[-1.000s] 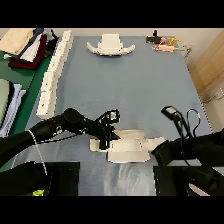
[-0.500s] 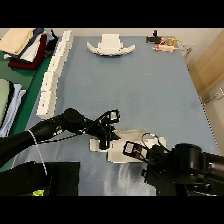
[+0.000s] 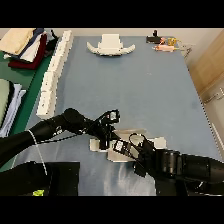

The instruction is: Fold the box.

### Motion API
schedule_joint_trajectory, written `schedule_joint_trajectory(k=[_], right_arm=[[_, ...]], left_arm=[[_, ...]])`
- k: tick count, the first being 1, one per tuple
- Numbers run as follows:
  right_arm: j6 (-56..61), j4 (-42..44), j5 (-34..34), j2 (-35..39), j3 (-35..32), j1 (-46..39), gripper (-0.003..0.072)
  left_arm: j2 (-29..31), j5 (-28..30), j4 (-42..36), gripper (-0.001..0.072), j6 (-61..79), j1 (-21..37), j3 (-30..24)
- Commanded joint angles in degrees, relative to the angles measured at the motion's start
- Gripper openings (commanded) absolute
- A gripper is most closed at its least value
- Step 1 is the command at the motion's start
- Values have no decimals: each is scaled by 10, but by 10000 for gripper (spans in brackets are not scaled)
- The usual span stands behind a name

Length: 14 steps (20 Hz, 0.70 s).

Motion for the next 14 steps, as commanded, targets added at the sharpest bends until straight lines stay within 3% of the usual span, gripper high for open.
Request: schedule_joint_trajectory(k=[1, 9, 10, 14], right_arm=[[63, -33, -15, 13, 2, 1, 536], [267, -97, -76, 93, 2, 1, 551], [281, -102, -83, 96, 2, 1, 720], [265, -117, -92, 99, 2, -1, 720]], left_arm=[[0, 0, 0, 16, 0, 0, 0], [0, 0, 0, 15, 0, 0, 0], [0, 0, 0, 15, 0, 0, 0], [0, 0, 0, 15, 0, 0, 0]])
